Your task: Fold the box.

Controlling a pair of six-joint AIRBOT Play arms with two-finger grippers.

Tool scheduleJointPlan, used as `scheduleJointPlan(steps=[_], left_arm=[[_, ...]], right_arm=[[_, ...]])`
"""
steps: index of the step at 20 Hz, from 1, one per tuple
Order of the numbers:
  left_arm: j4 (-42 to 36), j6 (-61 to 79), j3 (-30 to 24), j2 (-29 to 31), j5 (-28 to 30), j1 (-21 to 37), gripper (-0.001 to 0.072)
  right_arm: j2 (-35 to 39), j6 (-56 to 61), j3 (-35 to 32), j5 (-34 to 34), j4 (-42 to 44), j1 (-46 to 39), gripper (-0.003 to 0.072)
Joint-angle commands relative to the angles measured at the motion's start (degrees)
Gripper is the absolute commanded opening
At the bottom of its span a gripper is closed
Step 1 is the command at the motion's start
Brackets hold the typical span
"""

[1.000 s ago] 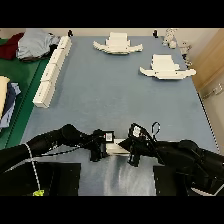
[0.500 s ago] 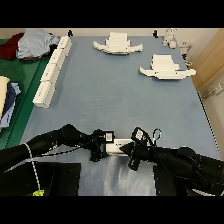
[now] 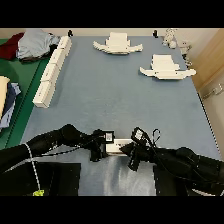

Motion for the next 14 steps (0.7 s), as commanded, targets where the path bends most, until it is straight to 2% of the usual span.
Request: scheduleJointPlan(steps=[1,4,9,12,14], left_arm=[[-0.02,-0.02,0.04,0.04,0.00,0.00,0.0513],[-0.02,-0.02,0.04,0.04,0.00,0.00,0.0513],[-0.02,-0.02,0.04,0.04,0.00,0.00,0.0513],[-0.02,-0.02,0.04,0.04,0.00,0.00,0.0513],[-0.02,-0.02,0.04,0.04,0.00,0.00,0.0513]], right_arm=[[2.62,0.04,0.02,1.22,-0.35,0.04,0.0005],[5.66,0.02,0.37,4.66,-1.29,0.02,0.0005],[5.66,0.00,4.70,3.91,-6.69,-2.64,0.0005],[2.71,0.87,9.79,-3.93,-12.46,-8.85,0.0005],[-1.51,5.14,15.89,-14.82,-19.21,-15.87,0.0005]])
